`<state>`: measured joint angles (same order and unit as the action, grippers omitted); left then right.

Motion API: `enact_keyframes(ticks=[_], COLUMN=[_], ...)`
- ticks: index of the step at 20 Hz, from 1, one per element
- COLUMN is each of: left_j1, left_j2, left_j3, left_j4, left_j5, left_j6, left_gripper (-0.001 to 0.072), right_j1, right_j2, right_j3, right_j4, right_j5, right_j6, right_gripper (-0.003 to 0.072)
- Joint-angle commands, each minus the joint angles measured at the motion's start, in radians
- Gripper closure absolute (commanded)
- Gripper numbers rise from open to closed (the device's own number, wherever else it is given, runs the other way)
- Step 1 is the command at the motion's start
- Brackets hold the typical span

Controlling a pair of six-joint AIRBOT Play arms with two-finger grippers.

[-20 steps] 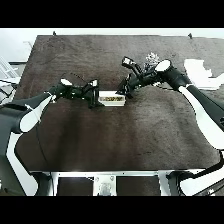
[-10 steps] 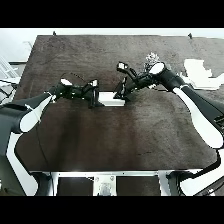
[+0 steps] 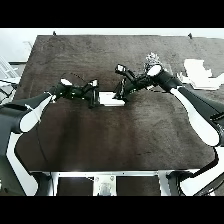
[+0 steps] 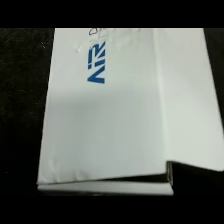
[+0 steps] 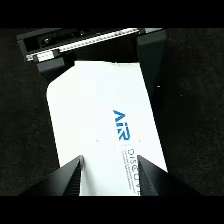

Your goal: Fold the box and place the chain.

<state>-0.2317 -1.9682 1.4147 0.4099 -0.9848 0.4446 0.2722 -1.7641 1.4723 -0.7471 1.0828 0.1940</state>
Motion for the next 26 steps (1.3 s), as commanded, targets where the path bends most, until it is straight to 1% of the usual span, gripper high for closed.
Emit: enact_keyframes(ticks=[1,4,9,12,15,22,26], left_j1=[0.0,0.0,0.0,0.0,0.0,0.0,0.0], left_j2=[0.001,0.0,0.001,0.001,0.001,0.001,0.0], left_j3=[0.0,0.0,0.0,0.0,0.0,0.0,0.0], left_j4=[0.001,0.0,0.001,0.0,0.001,0.001,0.001], left_j5=[0.0,-0.001,0.0,0.0,-0.001,0.0,-0.001], left_j6=[0.001,0.001,0.001,0.001,0.001,0.001,0.001], left_gripper=[0.042,0.042,0.042,0.042,0.042,0.042,0.042], right_j1=[0.001,0.001,0.001,0.006,0.027,0.044,0.044], right_j2=[-0.001,-0.001,-0.001,-0.001,-0.001,-0.001,-0.001], right_j3=[0.001,0.008,0.057,0.057,0.056,0.056,0.042], right_j4=[-0.005,-0.005,0.006,-0.004,-0.055,-0.09,-0.103], right_j5=[-0.021,-0.021,-0.021,-0.024,-0.07,-0.074,-0.069], right_j6=[-0.017,-0.019,-0.018,-0.019,-0.018,-0.011,0.033], right_gripper=[0.0268,0.0269,0.0273,0.0273,0.0273,0.0276,0.0276])
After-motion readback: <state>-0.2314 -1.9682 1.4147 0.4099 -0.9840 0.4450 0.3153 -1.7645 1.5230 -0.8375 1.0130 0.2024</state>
